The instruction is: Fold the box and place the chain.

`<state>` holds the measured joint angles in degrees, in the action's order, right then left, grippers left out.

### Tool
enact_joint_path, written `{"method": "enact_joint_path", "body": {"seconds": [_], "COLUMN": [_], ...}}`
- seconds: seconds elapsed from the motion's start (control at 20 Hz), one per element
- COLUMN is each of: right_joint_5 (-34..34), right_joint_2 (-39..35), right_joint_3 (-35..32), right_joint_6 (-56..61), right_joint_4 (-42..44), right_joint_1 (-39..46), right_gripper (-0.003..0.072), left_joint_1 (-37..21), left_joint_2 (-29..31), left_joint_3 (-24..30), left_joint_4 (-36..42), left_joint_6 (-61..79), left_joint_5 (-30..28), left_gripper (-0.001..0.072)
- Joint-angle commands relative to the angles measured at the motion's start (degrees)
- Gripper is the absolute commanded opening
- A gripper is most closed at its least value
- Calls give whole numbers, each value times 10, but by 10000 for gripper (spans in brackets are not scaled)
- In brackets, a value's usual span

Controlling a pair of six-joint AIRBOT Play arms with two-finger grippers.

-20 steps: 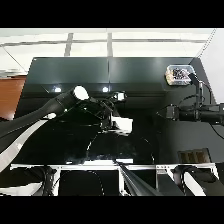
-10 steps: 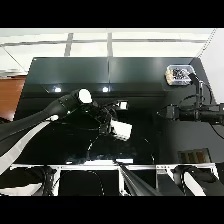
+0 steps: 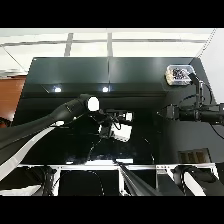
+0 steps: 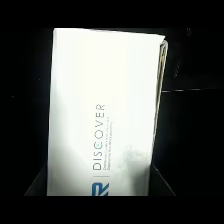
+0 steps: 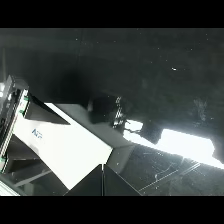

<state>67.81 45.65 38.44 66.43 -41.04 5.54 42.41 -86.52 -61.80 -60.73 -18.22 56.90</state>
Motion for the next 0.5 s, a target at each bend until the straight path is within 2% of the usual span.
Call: {"method": "enact_joint_path", "body": {"seconds": [0.0,0.15,0.3,0.45], "right_joint_5": [0,-1,-1,-13], "right_joint_2": [0,0,0,0], "right_joint_3": [0,0,0,0], "right_joint_6": [0,0,7,14], "right_joint_4": [0,0,0,0], "right_joint_1": [0,0,0,0], "right_gripper": [14,14,14,14], "left_joint_1": [-16,-112,-252,-393], "left_joint_2": [16,41,42,25], "left_joint_3": [-29,-78,-159,-223], "left_joint_4": [-70,-92,-109,-110], "left_joint_6": [-108,-195,-337,-395], "left_joint_5": [-7,2,37,-26], "left_gripper": [283,282,283,286]}}
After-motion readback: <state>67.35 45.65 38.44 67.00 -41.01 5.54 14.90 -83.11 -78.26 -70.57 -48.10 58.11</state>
